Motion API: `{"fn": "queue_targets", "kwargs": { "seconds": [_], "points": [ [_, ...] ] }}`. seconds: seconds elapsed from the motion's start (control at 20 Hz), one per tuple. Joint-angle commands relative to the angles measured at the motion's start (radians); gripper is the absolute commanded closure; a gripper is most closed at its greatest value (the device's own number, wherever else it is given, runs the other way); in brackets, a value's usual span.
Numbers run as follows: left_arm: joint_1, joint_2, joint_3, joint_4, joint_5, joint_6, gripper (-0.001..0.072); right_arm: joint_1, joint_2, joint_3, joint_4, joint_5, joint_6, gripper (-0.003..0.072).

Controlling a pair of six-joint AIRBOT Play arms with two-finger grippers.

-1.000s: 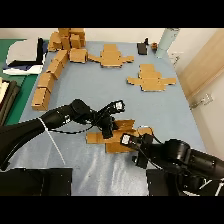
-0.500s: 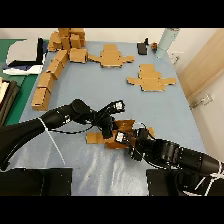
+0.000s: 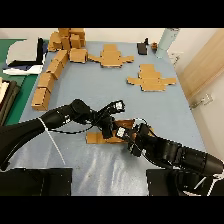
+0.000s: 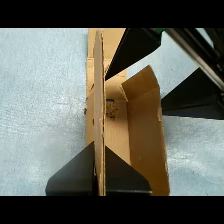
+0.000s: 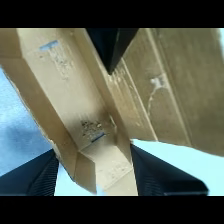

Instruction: Fold the box.

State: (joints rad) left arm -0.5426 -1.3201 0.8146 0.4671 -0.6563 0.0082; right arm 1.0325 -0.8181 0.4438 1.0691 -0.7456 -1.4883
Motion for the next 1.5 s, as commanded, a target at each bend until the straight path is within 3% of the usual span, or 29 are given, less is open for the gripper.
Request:
{"fn": "queue_targets", "kwargs": {
  "seconds": [0.0,0.05,0.2,0.3,0.45,0.55,0.65,0.85,1.15,1.45],
  "points": [
    [0.0,0.0,0.0,0.0,0.001,0.0,0.0694,-0.002,0.001,0.002,-0.042,-0.008,0.006,0.0024],
    [0.0,0.0,0.001,0.0,0.001,0.0,0.0695,-0.011,0.001,0.002,-0.055,-0.016,0.006,-0.0032],
    [0.0,0.0,0.0,0.0,0.001,0.0,0.0694,-0.094,0.001,0.001,-0.026,0.006,0.002,-0.0033],
    [0.0,0.0,0.001,0.0,0.001,0.0,0.0695,-0.176,0.001,0.001,0.083,0.08,-0.192,-0.0033],
    [0.0,0.0,0.001,0.0,0.001,0.0,0.0694,-0.335,-0.011,0.002,0.504,0.16,-0.781,-0.0033],
    [0.0,0.0,0.001,0.0,0.001,0.0,0.0694,-0.45,-0.032,0.002,0.827,0.1,-1.137,-0.0033],
    [0.0,0.0,0.001,0.0,0.001,0.0,0.0694,-0.537,-0.043,0.008,0.996,0.043,-1.365,-0.0033],
    [0.0,0.0,0.001,0.0,0.001,0.0,0.0694,-0.617,-0.097,0.059,1.044,-0.025,-1.518,-0.0033],
    [0.0,0.0,0.001,0.0,0.001,0.0,0.0694,-0.623,-0.266,0.138,1.054,-0.103,-1.516,-0.0033],
    [0.0,0.0,0.001,0.0,0.001,0.0,0.0694,-0.624,-0.278,0.138,1.053,-0.182,-1.516,-0.0032]
  ]
}}
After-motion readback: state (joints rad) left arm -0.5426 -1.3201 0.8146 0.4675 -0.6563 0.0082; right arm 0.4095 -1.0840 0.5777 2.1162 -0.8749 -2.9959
